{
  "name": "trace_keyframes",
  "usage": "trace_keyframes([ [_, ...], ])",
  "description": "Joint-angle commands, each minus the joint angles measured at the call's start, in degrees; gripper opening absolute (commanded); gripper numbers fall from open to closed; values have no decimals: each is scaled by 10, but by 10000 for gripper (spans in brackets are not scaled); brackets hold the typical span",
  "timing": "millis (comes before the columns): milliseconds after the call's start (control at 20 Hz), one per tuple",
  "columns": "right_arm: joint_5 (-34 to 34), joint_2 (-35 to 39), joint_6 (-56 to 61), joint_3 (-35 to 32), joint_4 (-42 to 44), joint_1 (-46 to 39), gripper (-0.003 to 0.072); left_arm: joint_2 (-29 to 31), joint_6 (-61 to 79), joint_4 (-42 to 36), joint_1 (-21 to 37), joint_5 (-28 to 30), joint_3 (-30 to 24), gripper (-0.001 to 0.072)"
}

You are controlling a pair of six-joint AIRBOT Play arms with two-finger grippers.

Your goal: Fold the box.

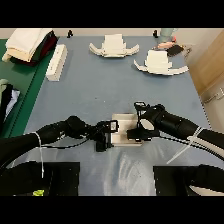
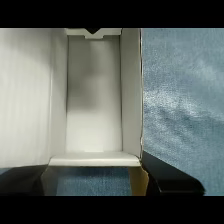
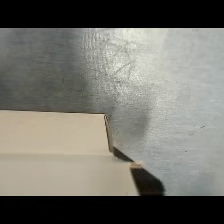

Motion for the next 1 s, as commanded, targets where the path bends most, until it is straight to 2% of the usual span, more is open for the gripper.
trace_keyframes([
  [0, 5, -21, 33, 4, -19, 4, 41, 0, 0, 0, 0, 0, 1, 458],
  [50, 5, -24, 35, 4, -19, 4, 3, 0, 0, 0, 0, 0, 1, 458],
  [250, 3, -30, 38, 6, -19, 10, 3, 0, 0, 0, 0, 0, 1, 458],
  [300, 4, -30, 38, 11, -19, 16, 69, 0, 0, 0, 0, 0, 1, 458],
  [350, 10, -29, 38, 19, -15, 16, 298, 0, 0, 0, 0, 0, 1, 458],
  [400, 28, -25, 38, 29, -9, 16, 433, 0, 0, 0, 0, 0, 1, 458],
  [550, 89, 8, 32, 52, -15, 15, 456, 0, 0, 0, 0, 0, 1, 458],
  [750, 96, 80, 31, 61, -21, 14, 455, 0, 0, 0, 0, 0, 1, 458],
  [800, 96, 99, 31, 61, -32, 12, 434, 0, 0, 0, 0, 0, 1, 458],
  [900, 95, 125, -3, 61, -44, -12, 91, 0, 0, 0, 0, 0, 1, 458],
  [950, 95, 128, -37, 61, -40, -39, 16, 0, 0, 0, 0, 0, 1, 458],
])
